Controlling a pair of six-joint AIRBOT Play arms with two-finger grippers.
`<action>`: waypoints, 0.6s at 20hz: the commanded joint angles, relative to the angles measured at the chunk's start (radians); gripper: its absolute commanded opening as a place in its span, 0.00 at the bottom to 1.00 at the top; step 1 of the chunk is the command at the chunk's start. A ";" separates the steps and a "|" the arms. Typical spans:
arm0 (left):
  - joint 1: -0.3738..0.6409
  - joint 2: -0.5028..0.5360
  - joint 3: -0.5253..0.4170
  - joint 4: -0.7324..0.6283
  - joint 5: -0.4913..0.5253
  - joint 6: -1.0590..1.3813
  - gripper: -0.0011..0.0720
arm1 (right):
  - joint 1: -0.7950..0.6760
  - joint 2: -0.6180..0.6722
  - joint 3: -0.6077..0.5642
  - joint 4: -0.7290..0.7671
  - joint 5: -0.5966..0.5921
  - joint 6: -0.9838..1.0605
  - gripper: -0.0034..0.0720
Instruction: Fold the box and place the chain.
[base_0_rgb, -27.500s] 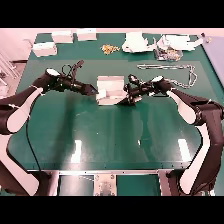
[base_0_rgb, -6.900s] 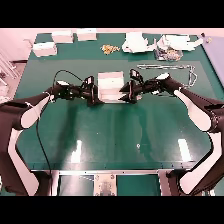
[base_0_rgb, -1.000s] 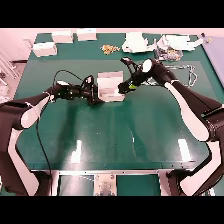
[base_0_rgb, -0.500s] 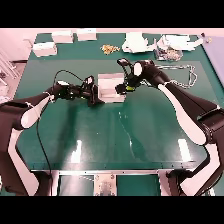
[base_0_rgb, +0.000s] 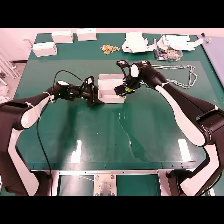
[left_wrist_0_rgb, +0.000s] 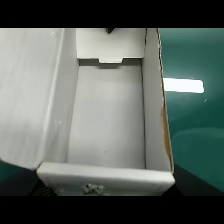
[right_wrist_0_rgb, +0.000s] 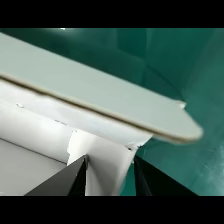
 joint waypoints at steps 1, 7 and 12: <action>0.000 0.001 0.000 -0.003 -0.005 0.000 0.41 | 0.002 -0.011 0.000 -0.013 0.001 0.032 0.49; 0.000 0.001 0.000 -0.003 -0.005 0.000 0.41 | 0.027 -0.021 0.001 -0.013 0.000 0.046 0.47; 0.000 0.001 0.000 -0.003 -0.005 0.000 0.41 | 0.030 -0.021 0.001 -0.013 0.001 0.046 0.47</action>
